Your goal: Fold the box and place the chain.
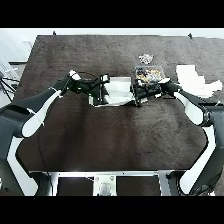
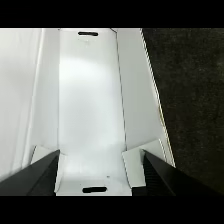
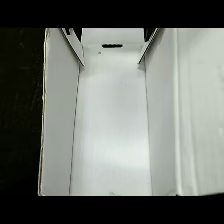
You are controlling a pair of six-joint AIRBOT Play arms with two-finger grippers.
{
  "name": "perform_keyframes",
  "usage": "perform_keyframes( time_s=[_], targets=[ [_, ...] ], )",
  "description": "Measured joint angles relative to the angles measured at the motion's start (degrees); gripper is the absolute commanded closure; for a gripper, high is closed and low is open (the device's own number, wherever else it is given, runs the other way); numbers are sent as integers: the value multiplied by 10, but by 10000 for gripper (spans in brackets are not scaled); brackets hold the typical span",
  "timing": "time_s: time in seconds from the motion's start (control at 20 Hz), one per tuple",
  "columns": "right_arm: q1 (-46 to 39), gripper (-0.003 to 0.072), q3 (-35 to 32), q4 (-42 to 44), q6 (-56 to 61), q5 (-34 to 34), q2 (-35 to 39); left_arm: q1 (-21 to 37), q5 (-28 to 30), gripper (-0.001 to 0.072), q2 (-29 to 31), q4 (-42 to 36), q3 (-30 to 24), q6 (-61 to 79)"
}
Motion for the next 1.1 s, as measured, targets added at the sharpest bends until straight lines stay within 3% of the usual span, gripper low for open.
perform_keyframes(
  time_s=[0.1,0.15,0.2,0.3,0.5,0.55,0.9,1.1],
  targets=[
    [0,99,0,0,0,0,0,0,-2,109,-1,0,0,0],
    [0,99,0,0,0,0,0,0,-3,180,-1,0,0,0],
    [0,99,0,0,0,0,0,0,-6,358,-1,0,0,0],
    [0,99,0,2,-1,-2,0,1,-11,517,-1,3,0,0],
    [0,100,0,3,0,-3,0,17,-30,543,0,5,2,4],
    [0,100,0,3,0,-3,0,25,-40,664,0,5,3,5],
    [0,100,0,2,1,-3,0,78,-155,693,9,-17,13,11],
    [0,99,0,2,1,-2,0,93,-165,695,50,-37,14,-51]
  ],
)
